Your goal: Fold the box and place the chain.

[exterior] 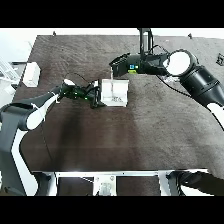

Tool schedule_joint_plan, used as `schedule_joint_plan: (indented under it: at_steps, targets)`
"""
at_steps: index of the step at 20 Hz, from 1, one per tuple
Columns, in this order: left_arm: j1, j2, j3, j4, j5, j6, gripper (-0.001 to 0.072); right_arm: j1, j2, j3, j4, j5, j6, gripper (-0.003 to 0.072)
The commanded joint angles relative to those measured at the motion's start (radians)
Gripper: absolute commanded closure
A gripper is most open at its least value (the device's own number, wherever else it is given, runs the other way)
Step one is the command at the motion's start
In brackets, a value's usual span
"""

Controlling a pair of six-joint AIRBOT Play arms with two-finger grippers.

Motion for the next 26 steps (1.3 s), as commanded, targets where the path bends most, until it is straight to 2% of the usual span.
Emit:
schedule_joint_plan:
  at_steps: [1, 3, 13, 16, 19, 20, 22, 26]
  targets:
    - [0.001, -0.001, 0.000, 0.000, 0.000, 0.000, 0.0179, 0.006, 0.003, -0.043, -0.013, 0.019, -0.005, 0.0678]
    - [0.001, -0.001, 0.000, 0.000, 0.000, 0.000, 0.0179, 0.005, 0.000, -0.094, -0.024, 0.009, -0.004, 0.0679]
    - [0.001, -0.001, -0.001, 0.000, 0.000, 0.000, 0.0179, 0.002, -0.025, -0.383, -0.044, -0.269, -0.005, 0.0678]
    - [0.001, -0.001, 0.000, 0.000, 0.000, 0.000, 0.0179, -0.036, -0.084, -0.399, -0.054, -0.336, -0.004, 0.0678]
    - [0.001, -0.001, -0.001, 0.000, 0.000, 0.000, 0.0179, -0.071, -0.129, -0.398, -0.054, -0.349, -0.005, 0.0676]
    - [0.001, -0.001, 0.000, 0.000, 0.000, 0.000, 0.0179, -0.077, -0.132, -0.398, -0.054, -0.349, -0.012, 0.0601]
    - [0.001, -0.001, 0.000, 0.000, 0.000, 0.000, 0.0179, -0.085, -0.132, -0.396, -0.054, -0.350, -0.068, 0.0270]
    - [0.001, -0.001, 0.000, 0.000, 0.000, 0.000, 0.0179, -0.085, -0.074, -0.370, -0.055, -0.348, -0.155, 0.0255]
